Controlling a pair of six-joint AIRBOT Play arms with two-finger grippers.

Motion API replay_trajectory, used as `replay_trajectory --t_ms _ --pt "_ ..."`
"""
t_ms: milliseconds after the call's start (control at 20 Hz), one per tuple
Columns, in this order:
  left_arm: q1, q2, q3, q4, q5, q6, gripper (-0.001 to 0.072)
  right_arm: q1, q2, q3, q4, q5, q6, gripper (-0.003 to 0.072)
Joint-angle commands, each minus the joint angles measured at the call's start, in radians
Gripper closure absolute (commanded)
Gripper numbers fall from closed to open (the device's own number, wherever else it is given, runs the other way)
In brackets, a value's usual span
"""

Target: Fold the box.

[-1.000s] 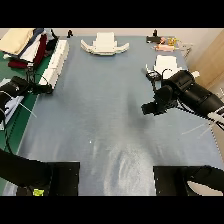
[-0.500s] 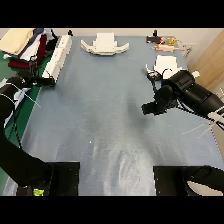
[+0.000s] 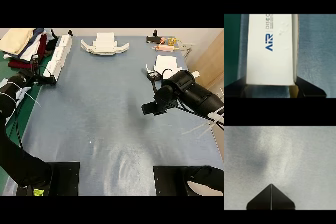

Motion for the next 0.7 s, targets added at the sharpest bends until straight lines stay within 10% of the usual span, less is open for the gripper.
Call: replay_trajectory --t_ms 0,200,300,650 --pt "-0.002 -0.001 0.001 0.001 0.009 0.0 0.0191 0.001 0.0 0.001 0.0 0.0 0.0 0.0682" --pt "-0.002 -0.001 0.001 0.001 0.018 0.0 0.0162 0.001 0.0 0.001 0.0 0.0 0.0 0.0682" --pt "-0.002 -0.001 0.001 0.001 0.018 -0.005 0.0017 0.001 0.0 0.001 0.0 0.0 0.0 0.0682" --pt "0.007 0.016 0.002 0.017 -0.099 -0.008 0.0017 0.001 0.0 0.001 0.0 0.0 0.0 0.0682"
